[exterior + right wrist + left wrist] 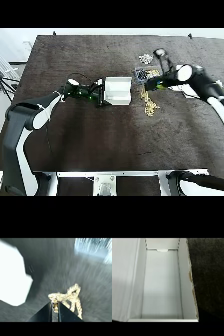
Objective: Fold the box and place the chain.
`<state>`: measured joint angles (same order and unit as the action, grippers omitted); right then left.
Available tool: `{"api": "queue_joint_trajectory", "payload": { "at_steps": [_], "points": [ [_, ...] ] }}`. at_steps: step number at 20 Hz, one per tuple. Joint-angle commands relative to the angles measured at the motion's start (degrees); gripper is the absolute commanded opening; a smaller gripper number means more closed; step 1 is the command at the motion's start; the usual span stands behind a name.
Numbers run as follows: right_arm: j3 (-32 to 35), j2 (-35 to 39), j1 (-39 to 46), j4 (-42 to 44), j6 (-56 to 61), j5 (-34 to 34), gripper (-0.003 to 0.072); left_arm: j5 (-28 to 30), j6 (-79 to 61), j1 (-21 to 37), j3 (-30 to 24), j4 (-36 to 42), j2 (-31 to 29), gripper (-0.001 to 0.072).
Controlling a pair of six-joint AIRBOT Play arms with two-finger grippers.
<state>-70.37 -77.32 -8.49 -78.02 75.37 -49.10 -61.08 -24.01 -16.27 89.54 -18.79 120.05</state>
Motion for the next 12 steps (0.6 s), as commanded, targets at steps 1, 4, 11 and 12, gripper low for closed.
{"api": "queue_joint_trajectory", "payload": {
  "at_steps": [1,4,11,12],
  "points": [
    [-1.0,7.8,-0.1,0.3,0.9,0.1,0.0000,0.0,0.0,0.0,0.0,0.0,0.0,0.0415],
    [-1.1,12.1,-0.1,1.1,1.1,0.2,0.0001,0.0,0.0,0.0,0.0,0.0,0.0,0.0414],
    [-6.8,18.6,-2.7,1.6,1.1,5.1,0.0000,0.1,0.0,0.0,0.0,0.0,0.0,0.0414],
    [-7.3,18.6,-3.5,1.6,1.1,5.1,0.0000,0.0,0.0,0.0,0.0,0.0,0.0,0.0415]
  ]
}}
